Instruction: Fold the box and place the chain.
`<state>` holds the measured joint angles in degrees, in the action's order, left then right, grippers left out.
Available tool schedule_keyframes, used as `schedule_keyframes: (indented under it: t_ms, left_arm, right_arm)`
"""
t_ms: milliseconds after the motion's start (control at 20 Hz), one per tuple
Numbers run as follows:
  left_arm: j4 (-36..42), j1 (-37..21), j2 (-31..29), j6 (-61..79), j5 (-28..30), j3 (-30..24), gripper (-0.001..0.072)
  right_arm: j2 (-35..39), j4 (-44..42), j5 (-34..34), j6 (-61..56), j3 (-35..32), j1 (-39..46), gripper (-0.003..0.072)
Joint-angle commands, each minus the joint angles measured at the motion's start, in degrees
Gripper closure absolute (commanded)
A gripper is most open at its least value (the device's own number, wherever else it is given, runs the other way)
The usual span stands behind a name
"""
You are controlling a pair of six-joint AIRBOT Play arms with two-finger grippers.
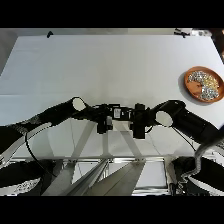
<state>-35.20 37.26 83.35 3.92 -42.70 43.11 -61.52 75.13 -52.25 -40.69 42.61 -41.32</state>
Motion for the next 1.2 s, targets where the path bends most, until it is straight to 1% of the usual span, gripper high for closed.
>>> schedule_keyframes:
  t_ms: [0, 100, 150, 200, 450, 600, 1150]
  left_arm:
    - [-0.02, -0.02, 0.02, 0.07, 0.00, 0.07, 0.0696]
    - [-0.02, -0.02, 0.02, 0.07, 0.02, 0.07, 0.0696]
    - [-0.02, -0.02, 0.02, 0.07, 0.00, 0.07, 0.0696]
    - [-0.02, -0.02, 0.02, 0.07, 0.02, 0.07, 0.0696]
    - [-0.02, -0.02, 0.02, 0.07, 0.02, 0.07, 0.0696]
    - [-0.02, -0.02, 0.02, 0.07, 0.02, 0.07, 0.0696]
    - [-0.02, -0.02, 0.02, 0.07, 0.02, 0.07, 0.0696]
  right_arm:
    - [0.46, 1.14, 1.14, -0.66, -0.02, -0.04, 0.0471]
    - [1.07, 2.40, 1.55, -1.53, -0.02, -0.04, 0.0472]
    - [1.57, 2.49, 1.57, -1.53, -0.02, -0.04, 0.0488]
    - [2.27, 2.49, 1.57, -1.51, -0.02, -0.04, 0.0534]
    - [4.00, 2.49, 2.62, -1.60, -0.02, -0.04, 0.0535]
    - [4.00, 2.95, 5.35, -4.39, -0.02, -0.04, 0.0535]
    - [1.01, 4.42, 8.98, -6.05, -0.61, -0.04, 0.0535]
